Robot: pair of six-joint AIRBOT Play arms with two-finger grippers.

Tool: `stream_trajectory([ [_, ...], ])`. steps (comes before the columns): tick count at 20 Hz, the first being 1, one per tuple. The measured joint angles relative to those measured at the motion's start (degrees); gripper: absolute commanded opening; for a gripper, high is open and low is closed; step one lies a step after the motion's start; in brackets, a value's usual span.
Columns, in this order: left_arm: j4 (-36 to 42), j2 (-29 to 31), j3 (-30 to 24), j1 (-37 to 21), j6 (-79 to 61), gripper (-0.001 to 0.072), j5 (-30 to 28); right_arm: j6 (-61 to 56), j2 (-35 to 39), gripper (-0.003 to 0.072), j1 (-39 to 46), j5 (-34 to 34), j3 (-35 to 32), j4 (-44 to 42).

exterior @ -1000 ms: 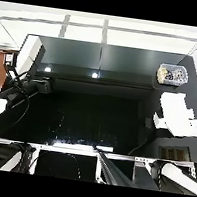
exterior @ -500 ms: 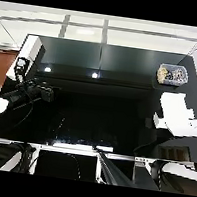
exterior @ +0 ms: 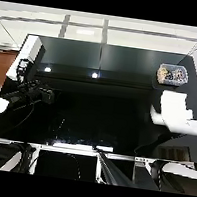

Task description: Fold the box and place the chain.

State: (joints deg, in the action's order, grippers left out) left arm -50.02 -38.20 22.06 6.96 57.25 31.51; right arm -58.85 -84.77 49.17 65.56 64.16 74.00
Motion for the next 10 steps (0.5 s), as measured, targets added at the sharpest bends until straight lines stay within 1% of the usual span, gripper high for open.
stream_trajectory([
  [5,0.0,0.0,0.0,0.0,-0.1,0.0697,0.2,1.4,1.5,0.0010,-2.0,7.0,0.0,-4.7],
  [7,0.0,0.0,0.0,0.0,0.0,0.0697,0.3,1.2,2.9,0.0009,-3.4,9.7,-0.6,-8.9],
  [10,0.0,-0.1,0.0,0.0,0.0,0.0697,0.4,1.3,7.0,0.0010,-7.6,10.4,-3.3,-18.6],
])
